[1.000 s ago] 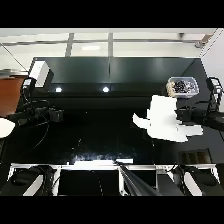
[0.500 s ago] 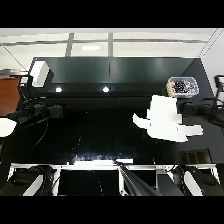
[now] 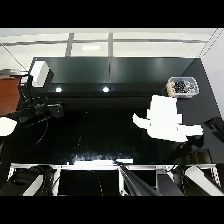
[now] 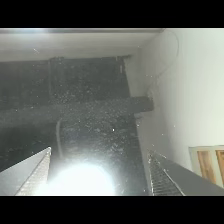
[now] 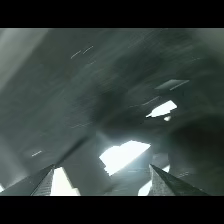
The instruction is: Fold the box and place the chain.
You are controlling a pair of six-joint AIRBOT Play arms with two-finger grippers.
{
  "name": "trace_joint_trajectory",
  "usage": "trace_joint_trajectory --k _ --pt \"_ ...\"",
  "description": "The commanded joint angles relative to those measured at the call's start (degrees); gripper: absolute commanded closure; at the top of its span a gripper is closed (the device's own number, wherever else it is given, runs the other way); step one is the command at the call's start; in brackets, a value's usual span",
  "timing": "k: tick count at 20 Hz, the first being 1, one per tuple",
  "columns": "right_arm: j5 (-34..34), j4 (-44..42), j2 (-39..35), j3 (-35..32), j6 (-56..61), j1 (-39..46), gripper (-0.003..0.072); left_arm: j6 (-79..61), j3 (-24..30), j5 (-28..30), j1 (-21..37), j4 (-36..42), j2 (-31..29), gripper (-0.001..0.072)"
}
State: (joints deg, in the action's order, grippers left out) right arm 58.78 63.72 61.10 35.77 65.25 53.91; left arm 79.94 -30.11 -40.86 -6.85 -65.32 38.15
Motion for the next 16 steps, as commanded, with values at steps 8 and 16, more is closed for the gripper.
trace_joint_trajectory --k 8,16 --pt "22.58 -9.79 18.1 8.44 -14.95 2.6 0.0259 0.0 0.02 -1.01 -0.04 3.41 4.17 0.0014" --pt "22.95 -6.8 18.03 8.44 -17.14 -6.75 0.0654 0.0 0.02 -1.44 -0.04 3.43 4.5 0.0014"
